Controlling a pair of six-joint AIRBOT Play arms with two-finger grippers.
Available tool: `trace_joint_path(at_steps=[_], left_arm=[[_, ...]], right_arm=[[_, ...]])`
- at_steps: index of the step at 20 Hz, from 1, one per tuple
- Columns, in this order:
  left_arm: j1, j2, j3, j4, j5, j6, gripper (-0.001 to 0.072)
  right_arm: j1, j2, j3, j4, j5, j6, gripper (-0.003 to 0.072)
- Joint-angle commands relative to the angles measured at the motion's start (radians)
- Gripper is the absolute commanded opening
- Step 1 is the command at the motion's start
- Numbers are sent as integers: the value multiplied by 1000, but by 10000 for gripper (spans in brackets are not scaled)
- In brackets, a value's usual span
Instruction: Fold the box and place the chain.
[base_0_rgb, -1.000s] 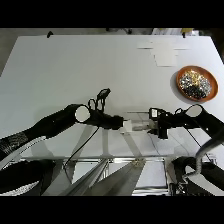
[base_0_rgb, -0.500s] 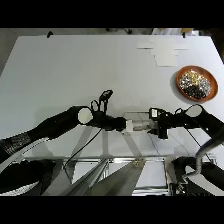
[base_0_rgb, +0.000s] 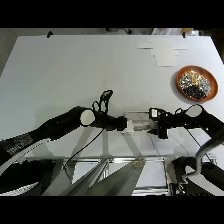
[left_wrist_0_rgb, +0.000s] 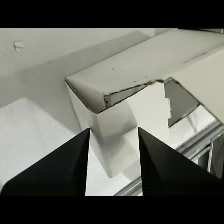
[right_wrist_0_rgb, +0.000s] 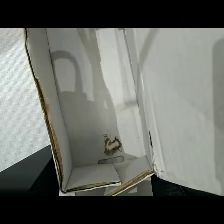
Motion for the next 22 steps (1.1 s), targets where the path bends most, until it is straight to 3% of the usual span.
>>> trace_joint_path(at_steps=[1,9,14,22], left_arm=[[-21,-4,5,79,5,-135,345],[-68,-93,104,119,-22,-272,345],[-68,-94,110,235,-75,-454,344],[-68,-102,221,498,-316,-703,341]], right_arm=[[0,1,1,0,0,0,340],[0,1,1,0,0,0,340],[0,1,1,0,0,0,340],[0,1,1,0,0,0,340]])
